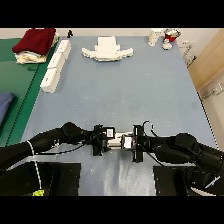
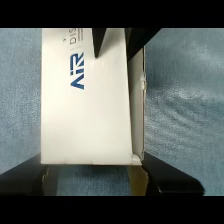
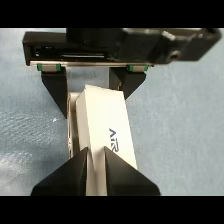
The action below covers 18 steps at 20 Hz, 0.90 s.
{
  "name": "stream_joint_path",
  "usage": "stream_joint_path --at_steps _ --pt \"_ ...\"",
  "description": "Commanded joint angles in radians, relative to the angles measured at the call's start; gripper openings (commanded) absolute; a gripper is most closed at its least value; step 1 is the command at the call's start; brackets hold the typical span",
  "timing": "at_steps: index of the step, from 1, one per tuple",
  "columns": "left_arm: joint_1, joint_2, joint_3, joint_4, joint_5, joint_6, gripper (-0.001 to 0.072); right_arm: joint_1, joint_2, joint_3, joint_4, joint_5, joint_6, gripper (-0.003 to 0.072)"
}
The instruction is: Fold the box.
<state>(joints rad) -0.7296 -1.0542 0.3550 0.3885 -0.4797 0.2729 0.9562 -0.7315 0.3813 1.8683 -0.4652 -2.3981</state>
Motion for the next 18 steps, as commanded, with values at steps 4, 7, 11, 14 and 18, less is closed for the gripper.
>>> stream_joint_path --at_steps 4,7,11,14,18 --pt "0.000 0.000 0.000 0.000 -0.001 -0.001 0.0368 0.000 -0.002 0.000 0.033 -0.022 -0.002 0.0387" --pt "0.000 0.000 0.000 0.000 -0.001 -0.001 0.0368 0.000 0.018 0.000 0.033 -0.012 -0.003 0.0388" --pt "0.000 0.000 0.000 0.000 -0.001 0.000 0.0368 -0.001 0.069 0.008 0.085 -0.010 -0.002 0.0388" --pt "0.000 0.000 0.000 0.000 -0.001 0.000 0.0368 -0.003 0.113 0.001 0.251 0.003 0.127 0.0382" --pt "0.000 0.000 0.000 0.000 -0.001 0.000 0.0369 0.020 0.158 -0.095 0.339 0.235 0.405 0.0036"
